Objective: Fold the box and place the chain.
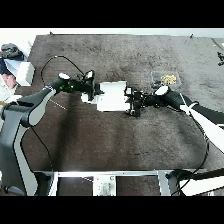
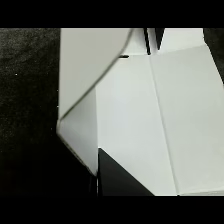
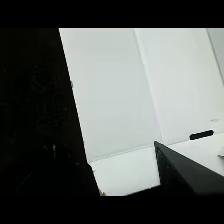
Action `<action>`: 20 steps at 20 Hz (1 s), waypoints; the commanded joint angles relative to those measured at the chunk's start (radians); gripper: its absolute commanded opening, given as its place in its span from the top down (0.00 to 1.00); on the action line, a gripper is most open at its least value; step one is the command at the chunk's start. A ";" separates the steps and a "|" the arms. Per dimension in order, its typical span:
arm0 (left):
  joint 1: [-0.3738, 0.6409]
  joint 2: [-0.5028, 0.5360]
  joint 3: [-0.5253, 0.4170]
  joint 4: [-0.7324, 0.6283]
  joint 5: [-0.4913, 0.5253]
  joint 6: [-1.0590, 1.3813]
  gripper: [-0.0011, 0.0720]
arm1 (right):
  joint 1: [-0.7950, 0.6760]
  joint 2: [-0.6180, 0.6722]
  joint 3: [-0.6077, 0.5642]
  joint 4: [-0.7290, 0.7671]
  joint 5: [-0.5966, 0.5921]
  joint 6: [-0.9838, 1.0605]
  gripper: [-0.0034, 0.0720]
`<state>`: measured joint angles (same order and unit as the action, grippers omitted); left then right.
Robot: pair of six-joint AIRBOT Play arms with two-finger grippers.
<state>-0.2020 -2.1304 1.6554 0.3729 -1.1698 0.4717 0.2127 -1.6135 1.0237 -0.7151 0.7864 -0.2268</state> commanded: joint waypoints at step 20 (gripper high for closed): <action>0.000 0.000 0.000 0.001 0.000 0.000 0.97 | -0.026 0.012 0.131 0.004 -0.085 -0.069 0.02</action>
<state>-0.2020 -2.1304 1.6554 0.3740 -1.1694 0.4709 0.2005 -1.5673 1.1046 -0.7147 0.6369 -0.2863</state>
